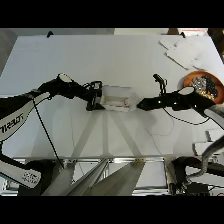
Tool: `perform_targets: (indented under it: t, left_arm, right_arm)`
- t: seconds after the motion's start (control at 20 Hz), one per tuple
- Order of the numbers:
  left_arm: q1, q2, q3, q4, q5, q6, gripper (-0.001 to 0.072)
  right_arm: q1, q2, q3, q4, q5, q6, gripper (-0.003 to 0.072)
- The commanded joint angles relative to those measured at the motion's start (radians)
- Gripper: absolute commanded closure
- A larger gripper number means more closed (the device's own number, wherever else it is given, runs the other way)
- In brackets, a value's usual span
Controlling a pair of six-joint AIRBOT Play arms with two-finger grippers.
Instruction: Fold the box and place the chain.
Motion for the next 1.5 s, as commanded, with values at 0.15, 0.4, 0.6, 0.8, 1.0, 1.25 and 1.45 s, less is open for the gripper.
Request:
perform_targets:
  t: [0.15,0.4,0.6,0.8,1.0,1.25,1.45]
  left_arm:
    - [0.000,0.000,0.000,0.000,0.000,0.000,0.0333]
    - [0.000,0.000,0.000,0.000,0.001,0.000,0.0333]
    - [0.000,0.000,0.000,0.000,0.000,0.000,0.0333]
    - [0.000,0.000,0.000,0.000,0.000,0.000,0.0333]
    - [0.000,0.000,0.000,0.000,0.001,0.000,0.0333]
    - [0.000,0.000,0.000,0.000,0.000,0.000,0.0333]
    - [0.000,0.000,0.000,0.001,0.000,0.000,0.0333]
  right_arm:
    - [0.028,-0.001,0.000,0.165,0.032,-0.032,0.0519]
    - [0.068,-0.001,0.000,0.233,0.006,-0.038,0.0364]
    - [0.100,-0.001,0.000,0.225,-0.059,-0.038,0.0235]
    - [0.148,-0.001,0.000,0.176,-0.151,-0.036,0.0223]
    - [0.200,-0.001,0.001,0.177,-0.252,-0.028,0.0223]
    - [0.241,0.002,0.014,0.143,-0.287,0.029,0.0227]
    - [0.249,0.026,0.040,0.001,-0.286,0.143,0.0245]
